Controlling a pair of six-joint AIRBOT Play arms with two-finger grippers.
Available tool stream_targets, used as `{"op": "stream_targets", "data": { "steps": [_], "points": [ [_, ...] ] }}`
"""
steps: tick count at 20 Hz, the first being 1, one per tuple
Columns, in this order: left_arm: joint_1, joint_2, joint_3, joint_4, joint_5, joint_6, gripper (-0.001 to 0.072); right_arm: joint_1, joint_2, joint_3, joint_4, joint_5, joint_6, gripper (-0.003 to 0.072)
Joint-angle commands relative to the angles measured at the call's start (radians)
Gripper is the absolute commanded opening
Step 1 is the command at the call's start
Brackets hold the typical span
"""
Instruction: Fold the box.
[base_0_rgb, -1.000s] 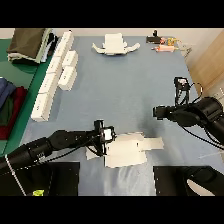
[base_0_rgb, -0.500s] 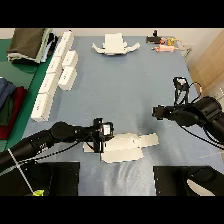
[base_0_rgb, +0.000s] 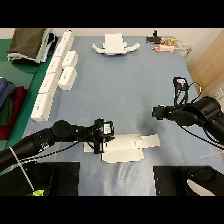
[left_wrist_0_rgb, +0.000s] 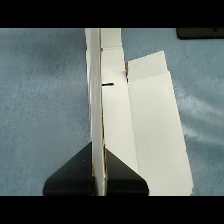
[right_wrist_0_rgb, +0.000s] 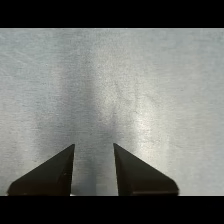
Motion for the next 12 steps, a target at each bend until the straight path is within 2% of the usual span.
{"op": "stream_targets", "data": {
  "steps": [1,6,12],
  "points": [
    [0.000,0.000,0.020,-0.027,-0.008,0.000,0.0014,0.001,0.000,0.001,0.000,-0.004,0.000,0.0385],
    [0.000,-0.009,0.027,-0.027,-0.025,-0.005,0.0014,0.001,0.000,0.001,0.000,-0.003,0.000,0.0385],
    [0.000,-0.067,0.027,-0.027,-0.028,-0.008,0.0014,0.001,0.000,0.001,0.008,-0.006,0.000,0.0385]
  ]
}}
